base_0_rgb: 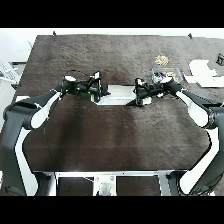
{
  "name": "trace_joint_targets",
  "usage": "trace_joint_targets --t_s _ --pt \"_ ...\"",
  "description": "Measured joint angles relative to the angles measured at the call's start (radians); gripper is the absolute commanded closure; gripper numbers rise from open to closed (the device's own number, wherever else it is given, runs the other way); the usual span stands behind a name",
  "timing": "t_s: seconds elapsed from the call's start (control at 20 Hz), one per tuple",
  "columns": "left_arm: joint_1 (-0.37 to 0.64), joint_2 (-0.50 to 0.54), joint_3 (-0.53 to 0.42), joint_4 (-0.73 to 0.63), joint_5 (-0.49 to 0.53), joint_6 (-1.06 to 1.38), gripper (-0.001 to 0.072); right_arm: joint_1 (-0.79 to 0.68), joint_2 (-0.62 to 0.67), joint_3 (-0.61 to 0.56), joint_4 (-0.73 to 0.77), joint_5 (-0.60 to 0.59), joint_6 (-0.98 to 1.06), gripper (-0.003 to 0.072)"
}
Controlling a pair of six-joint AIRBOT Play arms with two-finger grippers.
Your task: Fold the box and place the chain.
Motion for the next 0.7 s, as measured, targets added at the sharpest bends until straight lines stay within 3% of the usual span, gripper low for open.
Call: trace_joint_targets --t_s 0.6,0.65,0.7 --pt "0.0 0.0 0.0 -0.002 0.0 0.0 0.0686 0.0 0.0 0.0 0.0 0.0 0.0 0.0102" --pt "0.0 0.0 0.0 -0.004 0.0 0.0 0.0609 0.0 0.0 0.0 0.0 0.0 0.0 0.0103" --pt "0.0 0.0 0.0 -0.01 0.003 0.0 0.0371 0.0 0.0 0.0 0.0 0.001 0.0 0.0102"
